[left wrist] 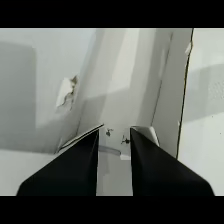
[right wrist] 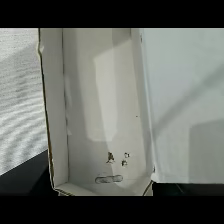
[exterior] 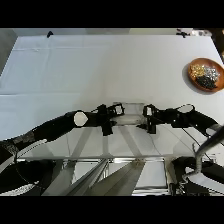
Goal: Fold the box and place the chain.
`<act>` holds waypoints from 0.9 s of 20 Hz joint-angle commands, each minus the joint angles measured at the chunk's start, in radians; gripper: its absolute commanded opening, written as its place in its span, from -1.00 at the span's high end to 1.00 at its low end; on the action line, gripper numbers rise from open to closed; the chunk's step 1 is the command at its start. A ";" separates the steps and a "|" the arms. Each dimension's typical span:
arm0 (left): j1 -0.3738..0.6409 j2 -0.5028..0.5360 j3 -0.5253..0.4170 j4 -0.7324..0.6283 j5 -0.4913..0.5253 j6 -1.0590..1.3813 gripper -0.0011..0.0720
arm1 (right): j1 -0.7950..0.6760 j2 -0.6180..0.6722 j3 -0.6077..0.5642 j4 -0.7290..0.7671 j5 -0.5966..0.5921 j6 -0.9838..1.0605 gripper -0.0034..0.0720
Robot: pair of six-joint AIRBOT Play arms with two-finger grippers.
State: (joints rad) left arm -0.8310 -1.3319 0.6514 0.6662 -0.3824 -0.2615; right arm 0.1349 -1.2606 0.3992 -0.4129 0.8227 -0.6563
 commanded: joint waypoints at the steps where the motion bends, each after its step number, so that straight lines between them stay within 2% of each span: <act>1: -0.047 -0.026 0.000 -0.007 0.076 0.019 0.38 | 0.001 0.000 0.000 0.001 0.000 0.000 -0.31; 2: -0.052 -0.029 0.000 -0.007 0.084 0.019 0.33 | 0.001 0.000 0.000 0.001 0.000 0.001 -0.31; 3: -0.051 -0.030 0.000 -0.007 0.084 0.019 0.07 | 0.001 0.000 0.000 0.001 0.000 0.001 -0.31; 4: -0.049 -0.030 0.000 -0.007 0.086 0.018 -0.07 | 0.001 0.000 0.000 0.001 0.000 0.001 -0.31; 8: -0.048 -0.029 0.000 -0.007 0.095 0.018 -0.10 | 0.001 0.000 0.000 0.001 0.000 0.001 -0.31; 9: -0.050 -0.025 0.000 -0.008 0.094 0.017 -0.03 | 0.001 0.000 0.000 0.001 0.000 0.001 -0.31; 11: -0.050 0.003 0.001 -0.008 0.091 -0.023 0.64 | 0.001 0.000 0.000 0.001 0.000 0.001 -0.31; 14: -0.050 0.093 0.001 -0.027 0.085 -0.111 0.74 | 0.001 0.000 0.000 0.001 0.000 0.001 -0.31; 18: -0.048 0.260 0.001 -0.029 0.026 -0.190 0.74 | 0.001 0.000 0.000 0.001 0.000 0.001 -0.31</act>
State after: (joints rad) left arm -0.8799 -1.1702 0.6514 0.6422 -0.3187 -0.3832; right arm 0.1352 -1.2606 0.3992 -0.4122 0.8223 -0.6559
